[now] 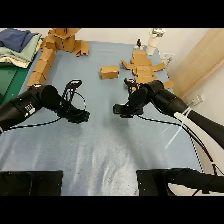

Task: Fold the box.

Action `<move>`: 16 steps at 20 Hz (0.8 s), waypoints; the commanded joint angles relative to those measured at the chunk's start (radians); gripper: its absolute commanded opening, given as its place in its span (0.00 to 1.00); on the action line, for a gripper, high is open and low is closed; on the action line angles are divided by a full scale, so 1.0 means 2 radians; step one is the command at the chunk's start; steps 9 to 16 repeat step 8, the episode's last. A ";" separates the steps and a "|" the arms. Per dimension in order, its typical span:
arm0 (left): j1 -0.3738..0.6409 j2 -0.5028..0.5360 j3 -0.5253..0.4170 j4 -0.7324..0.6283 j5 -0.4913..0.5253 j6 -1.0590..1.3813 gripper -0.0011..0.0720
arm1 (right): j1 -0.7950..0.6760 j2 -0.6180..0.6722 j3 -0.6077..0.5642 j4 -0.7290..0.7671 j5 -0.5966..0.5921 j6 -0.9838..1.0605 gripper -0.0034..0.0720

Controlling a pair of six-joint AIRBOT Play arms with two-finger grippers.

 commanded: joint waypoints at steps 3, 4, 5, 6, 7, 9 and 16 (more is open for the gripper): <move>-0.013 -0.008 0.000 -0.004 0.002 -0.014 0.03 | -0.003 -0.017 0.011 0.009 -0.004 -0.014 0.05; -0.013 -0.008 0.000 -0.003 0.002 -0.014 0.03 | -0.003 -0.017 0.011 0.009 -0.004 -0.013 0.05; -0.013 -0.008 0.000 -0.003 0.002 -0.014 0.03 | -0.003 -0.017 0.011 0.009 -0.004 -0.014 0.05; -0.013 -0.008 0.000 -0.004 0.002 -0.014 0.03 | -0.003 -0.017 0.011 0.009 -0.004 -0.013 0.05; -0.013 -0.008 0.000 -0.004 0.002 -0.014 0.03 | -0.003 -0.017 0.011 0.009 -0.004 -0.014 0.05; -0.013 -0.008 0.000 -0.004 0.002 -0.014 0.03 | -0.003 -0.017 0.011 0.009 -0.004 -0.014 0.05; -0.013 -0.008 0.000 -0.004 0.002 -0.014 0.03 | -0.003 -0.017 0.011 0.009 -0.004 -0.014 0.05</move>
